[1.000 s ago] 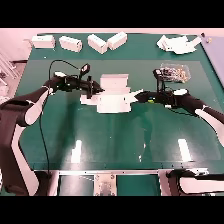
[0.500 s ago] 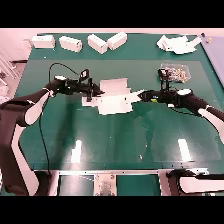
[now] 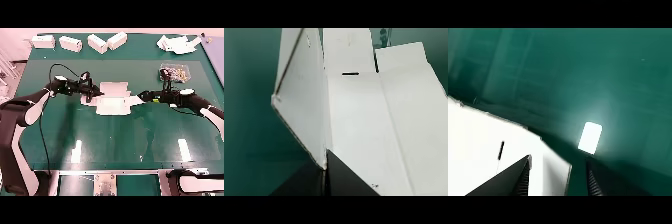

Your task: Fold the box and place the chain.

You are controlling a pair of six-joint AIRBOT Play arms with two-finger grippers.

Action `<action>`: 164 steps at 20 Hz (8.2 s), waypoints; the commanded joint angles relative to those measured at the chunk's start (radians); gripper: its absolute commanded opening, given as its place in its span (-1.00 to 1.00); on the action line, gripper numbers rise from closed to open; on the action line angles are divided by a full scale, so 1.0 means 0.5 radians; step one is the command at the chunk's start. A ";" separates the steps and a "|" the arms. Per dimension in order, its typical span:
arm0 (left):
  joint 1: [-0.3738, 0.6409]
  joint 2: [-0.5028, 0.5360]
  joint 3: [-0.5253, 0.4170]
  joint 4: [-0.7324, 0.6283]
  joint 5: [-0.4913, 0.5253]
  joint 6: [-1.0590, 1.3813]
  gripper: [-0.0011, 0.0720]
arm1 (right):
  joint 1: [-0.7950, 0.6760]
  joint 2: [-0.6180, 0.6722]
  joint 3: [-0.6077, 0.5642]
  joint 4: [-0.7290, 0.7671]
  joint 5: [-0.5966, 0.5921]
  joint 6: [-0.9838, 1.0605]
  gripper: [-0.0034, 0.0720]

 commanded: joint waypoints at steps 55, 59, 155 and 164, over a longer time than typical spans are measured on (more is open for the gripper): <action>-0.018 -0.001 0.001 0.062 0.108 0.022 -0.92 | 0.954 0.311 -0.430 -0.843 -0.819 -0.945 0.63; -0.018 -0.001 0.001 0.062 0.108 0.022 -0.92 | 0.952 0.313 -0.426 -0.838 -0.903 -0.945 0.63; -0.018 -0.001 0.001 0.061 0.108 0.022 -0.92 | 0.233 -0.883 0.883 -0.040 1.026 -2.245 0.90; -0.018 -0.001 0.001 0.061 0.108 0.022 -0.92 | 0.233 -0.885 0.883 -0.053 1.044 -2.229 0.79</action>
